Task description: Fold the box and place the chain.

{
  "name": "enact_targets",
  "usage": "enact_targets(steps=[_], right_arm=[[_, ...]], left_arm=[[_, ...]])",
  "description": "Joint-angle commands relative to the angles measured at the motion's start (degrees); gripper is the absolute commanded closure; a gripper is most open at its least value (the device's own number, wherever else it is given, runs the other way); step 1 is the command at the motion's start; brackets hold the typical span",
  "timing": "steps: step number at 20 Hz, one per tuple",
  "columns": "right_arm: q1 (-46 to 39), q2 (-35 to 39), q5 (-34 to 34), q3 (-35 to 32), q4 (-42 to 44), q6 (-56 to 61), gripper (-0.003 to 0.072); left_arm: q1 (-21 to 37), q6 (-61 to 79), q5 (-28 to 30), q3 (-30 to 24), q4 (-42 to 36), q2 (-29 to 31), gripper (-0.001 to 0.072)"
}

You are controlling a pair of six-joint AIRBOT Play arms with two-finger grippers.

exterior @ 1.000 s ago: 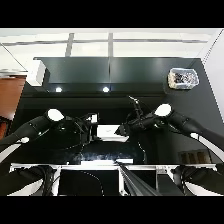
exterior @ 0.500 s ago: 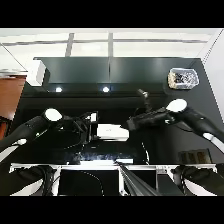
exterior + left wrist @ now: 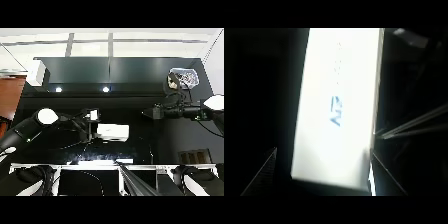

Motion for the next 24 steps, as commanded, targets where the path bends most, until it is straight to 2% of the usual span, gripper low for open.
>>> enact_targets(steps=[1, 4, 7, 14, 24], right_arm=[[-1.1, 0.7, -1.0, 0.0, -1.7, 0.1, 0.0648], [-1.1, 0.7, -0.6, 0.0, -1.9, 0.1, 0.0647], [-1.1, 0.7, -0.6, 0.0, -2.9, 0.1, 0.0647], [-1.1, 0.7, -0.7, 0.0, -4.5, 0.1, 0.0647], [-1.1, 0.7, -1.7, 0.0, -4.5, 0.1, 0.0648]], left_arm=[[-5.2, -5.0, 2.0, 4.0, -0.6, -4.3, -0.0007], [-7.5, -5.4, 2.0, 6.7, -0.6, -9.0, -0.0007], [-7.2, -10.3, 0.7, 8.4, -1.6, -11.3, -0.0007], [-7.5, -9.6, -0.4, 8.4, 1.2, -11.4, -0.0004], [-7.5, -7.2, -0.7, 8.4, 1.2, -11.4, -0.0003]])
